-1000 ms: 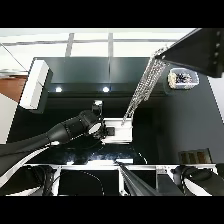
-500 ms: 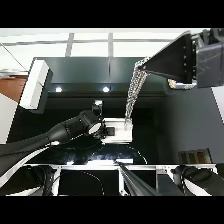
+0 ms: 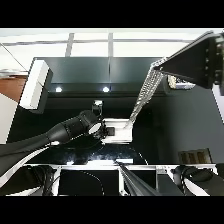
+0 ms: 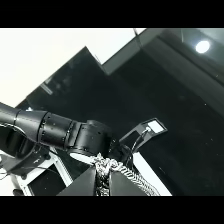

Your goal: Fold the box and place the chain.

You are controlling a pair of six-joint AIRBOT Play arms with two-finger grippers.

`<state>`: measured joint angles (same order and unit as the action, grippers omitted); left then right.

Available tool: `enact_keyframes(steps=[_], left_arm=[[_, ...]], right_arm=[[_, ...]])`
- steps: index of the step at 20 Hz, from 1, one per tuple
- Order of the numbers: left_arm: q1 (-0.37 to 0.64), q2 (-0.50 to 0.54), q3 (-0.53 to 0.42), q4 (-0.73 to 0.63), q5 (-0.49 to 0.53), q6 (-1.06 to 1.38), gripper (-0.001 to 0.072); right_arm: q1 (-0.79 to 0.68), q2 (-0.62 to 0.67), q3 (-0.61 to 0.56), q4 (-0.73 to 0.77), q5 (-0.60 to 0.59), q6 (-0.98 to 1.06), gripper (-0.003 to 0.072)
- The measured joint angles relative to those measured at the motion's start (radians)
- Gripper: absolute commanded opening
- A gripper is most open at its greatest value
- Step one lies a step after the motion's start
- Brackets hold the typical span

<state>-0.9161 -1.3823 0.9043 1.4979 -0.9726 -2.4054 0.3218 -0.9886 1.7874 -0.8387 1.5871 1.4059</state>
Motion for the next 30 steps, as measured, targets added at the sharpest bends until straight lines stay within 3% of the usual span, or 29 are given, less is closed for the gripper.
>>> enact_keyframes(steps=[10,17,30], left_arm=[[0.0,0.0,0.0,0.0,-0.001,0.0,0.003],[0.0,0.0,0.0,-0.007,-0.002,0.0,0.003],[0.0,0.0,0.0,-0.014,0.0,0.0,0.003]], right_arm=[[-0.01,0.019,0.0,0.166,-0.062,-0.002,0.0024],[-0.01,0.017,-0.014,0.155,-0.047,-0.015,0.0025],[0.072,0.017,-0.307,0.081,-0.051,-0.02,0.0025]])
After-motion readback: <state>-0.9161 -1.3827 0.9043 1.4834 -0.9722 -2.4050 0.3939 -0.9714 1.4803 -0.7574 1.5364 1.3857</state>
